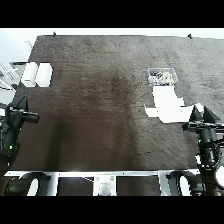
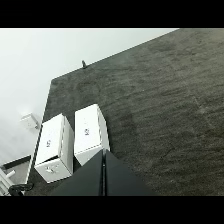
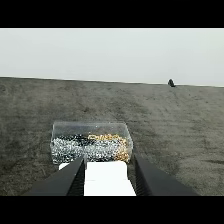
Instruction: Fold the box and place the chain.
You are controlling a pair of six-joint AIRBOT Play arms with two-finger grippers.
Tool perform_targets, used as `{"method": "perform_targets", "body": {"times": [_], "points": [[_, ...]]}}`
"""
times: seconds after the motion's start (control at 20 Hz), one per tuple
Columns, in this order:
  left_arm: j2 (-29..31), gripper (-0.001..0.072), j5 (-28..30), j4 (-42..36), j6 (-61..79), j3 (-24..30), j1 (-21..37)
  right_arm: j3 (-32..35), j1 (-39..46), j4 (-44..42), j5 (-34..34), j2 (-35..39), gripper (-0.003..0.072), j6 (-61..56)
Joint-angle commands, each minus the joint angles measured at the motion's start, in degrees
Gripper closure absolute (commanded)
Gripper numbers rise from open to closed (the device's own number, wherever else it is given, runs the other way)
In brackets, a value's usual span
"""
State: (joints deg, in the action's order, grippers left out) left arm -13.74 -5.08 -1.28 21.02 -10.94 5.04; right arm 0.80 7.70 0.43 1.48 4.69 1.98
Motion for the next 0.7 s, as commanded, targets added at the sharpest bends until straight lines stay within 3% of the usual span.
{"method": "perform_targets", "body": {"times": [0.0, 0.25, 0.35, 0.45, 0.6, 0.65], "points": [[0.02, 0.0687, 0.02, 0.02, 0.02, 0.0, 0.04, 0.02, 0.0, 0.0, 0.02, 0.0, 0.0315, 0.0], [0.02, 0.0688, 0.02, 0.04, 0.0, 0.0, 0.04, -1.25, 0.0, 0.22, 1.46, -0.04, 0.0316, -2.03], [0.02, 0.0687, 0.02, 0.02, 0.0, 0.0, 0.04, -4.17, 0.07, 0.2, 0.07, -1.84, 0.0381, -1.92], [0.02, 0.0687, 0.0, 0.02, 0.0, 0.0, 0.04, -8.55, 0.22, 0.22, -3.15, -9.64, 0.0379, -1.9], [0.02, 0.0688, 0.0, 0.02, 0.02, 0.0, 0.04, -17.92, 2.78, 0.15, -3.41, -28.22, 0.0375, -1.95], [0.02, 0.0688, 0.02, 0.02, 0.0, 0.0, 0.04, -21.73, 4.37, 0.17, -3.21, -35.36, 0.0326, -1.95]]}}
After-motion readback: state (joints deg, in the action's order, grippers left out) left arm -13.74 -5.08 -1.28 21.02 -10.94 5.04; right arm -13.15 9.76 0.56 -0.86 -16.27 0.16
